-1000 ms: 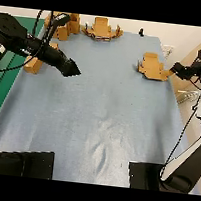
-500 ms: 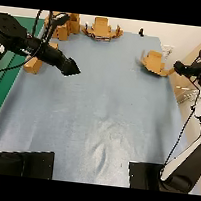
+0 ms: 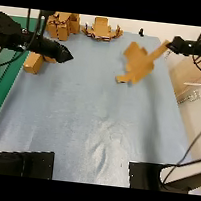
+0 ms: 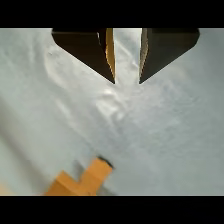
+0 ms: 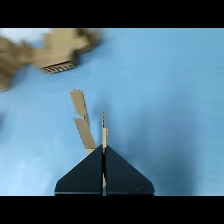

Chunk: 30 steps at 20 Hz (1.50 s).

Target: Fold the box.

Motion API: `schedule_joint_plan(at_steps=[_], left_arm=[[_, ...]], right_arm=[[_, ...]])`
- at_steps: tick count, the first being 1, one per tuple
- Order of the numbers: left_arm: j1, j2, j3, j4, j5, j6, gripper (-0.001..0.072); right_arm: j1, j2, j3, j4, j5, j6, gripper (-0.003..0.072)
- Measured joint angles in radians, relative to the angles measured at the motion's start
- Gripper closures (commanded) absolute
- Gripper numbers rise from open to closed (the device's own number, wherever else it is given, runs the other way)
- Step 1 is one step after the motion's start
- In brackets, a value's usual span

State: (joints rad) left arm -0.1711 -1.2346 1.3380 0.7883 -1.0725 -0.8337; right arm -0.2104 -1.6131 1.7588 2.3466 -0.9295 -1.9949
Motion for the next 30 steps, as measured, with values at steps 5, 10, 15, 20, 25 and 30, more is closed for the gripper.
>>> schedule_joint_plan(at_steps=[5,10,15,20,25,30], left_arm=[[0.084,0.0,0.001,-0.006,0.011,-0.004,0.0464],[0.114,-0.002,-0.016,-0.008,-0.026,0.0,0.0464],[0.119,-0.042,-0.124,-0.033,-0.045,0.043,0.0464],[0.108,-0.192,-0.191,-0.166,-0.072,0.159,0.027],[0.098,-0.408,-0.19,-0.317,-0.096,0.243,0.0272],[0.097,-0.568,-0.145,-0.41,-0.152,0.277,0.0273]], right_arm=[[0.298,0.459,-0.651,0.2,0.497,-0.003,0.0686],[0.592,0.697,-1.153,0.256,0.888,0.172,0.0684],[0.731,0.649,-1.31,0.258,0.996,0.226,0.0684],[0.837,0.544,-1.341,0.258,1.107,0.245,0.0683],[0.885,0.473,-1.34,0.254,1.209,0.295,0.0683],[0.896,0.441,-1.336,0.209,1.256,0.305,0.0683]])
